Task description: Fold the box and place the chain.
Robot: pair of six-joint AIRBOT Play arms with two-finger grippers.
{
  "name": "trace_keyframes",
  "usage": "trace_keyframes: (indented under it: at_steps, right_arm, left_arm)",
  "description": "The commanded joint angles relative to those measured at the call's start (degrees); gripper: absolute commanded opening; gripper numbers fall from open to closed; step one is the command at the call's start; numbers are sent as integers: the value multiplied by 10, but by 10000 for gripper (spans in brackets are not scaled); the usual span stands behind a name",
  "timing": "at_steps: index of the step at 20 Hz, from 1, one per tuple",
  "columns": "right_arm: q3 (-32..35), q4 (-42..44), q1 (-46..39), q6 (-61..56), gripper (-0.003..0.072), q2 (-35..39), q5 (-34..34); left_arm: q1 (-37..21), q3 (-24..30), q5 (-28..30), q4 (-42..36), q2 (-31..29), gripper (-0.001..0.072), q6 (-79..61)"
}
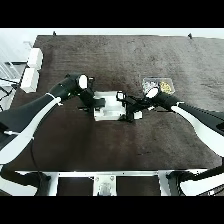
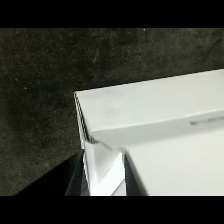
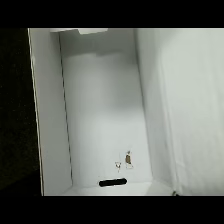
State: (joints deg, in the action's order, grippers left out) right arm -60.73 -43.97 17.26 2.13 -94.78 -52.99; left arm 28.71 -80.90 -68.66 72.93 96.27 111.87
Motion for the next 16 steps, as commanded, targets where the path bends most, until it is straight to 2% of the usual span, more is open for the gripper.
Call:
trace_keyframes:
  at_steps: [1,4,8,13,16]
  right_arm:
    - [0,0,0,0,594,0,0]
    - [0,0,0,0,594,0,0]
    - [0,0,0,0,594,0,0]
    - [0,0,0,0,594,0,0]
    - [0,0,0,0,594,0,0]
  left_arm:
    - [1,-14,-16,26,9,318,23]
    - [1,-25,-35,39,21,318,45]
    - [13,-80,-90,60,62,317,54]
    - [32,-116,-115,80,92,317,66]
    - [32,-116,-116,83,92,307,67]
